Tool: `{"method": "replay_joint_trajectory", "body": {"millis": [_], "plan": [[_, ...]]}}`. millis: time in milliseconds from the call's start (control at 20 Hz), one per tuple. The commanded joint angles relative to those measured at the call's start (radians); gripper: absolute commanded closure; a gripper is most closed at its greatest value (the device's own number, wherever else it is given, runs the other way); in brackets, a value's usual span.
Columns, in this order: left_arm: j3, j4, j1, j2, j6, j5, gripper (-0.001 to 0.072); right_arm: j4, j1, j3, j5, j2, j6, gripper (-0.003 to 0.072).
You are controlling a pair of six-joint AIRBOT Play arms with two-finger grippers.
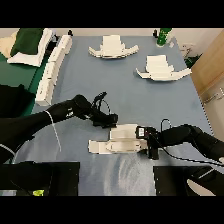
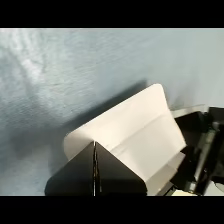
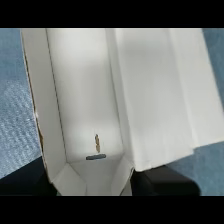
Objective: Fold the box.
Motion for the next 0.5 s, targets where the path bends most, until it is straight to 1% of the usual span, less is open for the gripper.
{"method": "replay_joint_trajectory", "body": {"millis": [0,100,200,300,350,450], "plan": [[0.041,0.005,0.034,0.076,0.085,-0.082,0.0697,0.0,0.001,0.001,0.0,0.0,0.0,0.0182],[0.041,0.065,0.048,0.192,0.092,-0.101,0.0697,0.0,0.001,0.001,0.0,0.0,0.0,0.0182],[0.031,0.127,0.042,0.322,0.09,-0.113,0.0697,0.0,0.001,0.001,0.0,0.0,0.0,0.0182],[-0.001,0.175,0.014,0.459,0.09,-0.103,0.0697,0.0,0.001,0.001,0.0,0.0,0.0,0.0182],[-0.021,0.223,-0.006,0.521,0.09,-0.099,0.0697,0.0,0.001,0.001,0.0,0.0,0.0,0.0182],[-0.064,0.325,-0.043,0.616,0.093,-0.099,0.0696,0.0,0.001,0.001,0.0,0.0,0.0,0.0182]]}}
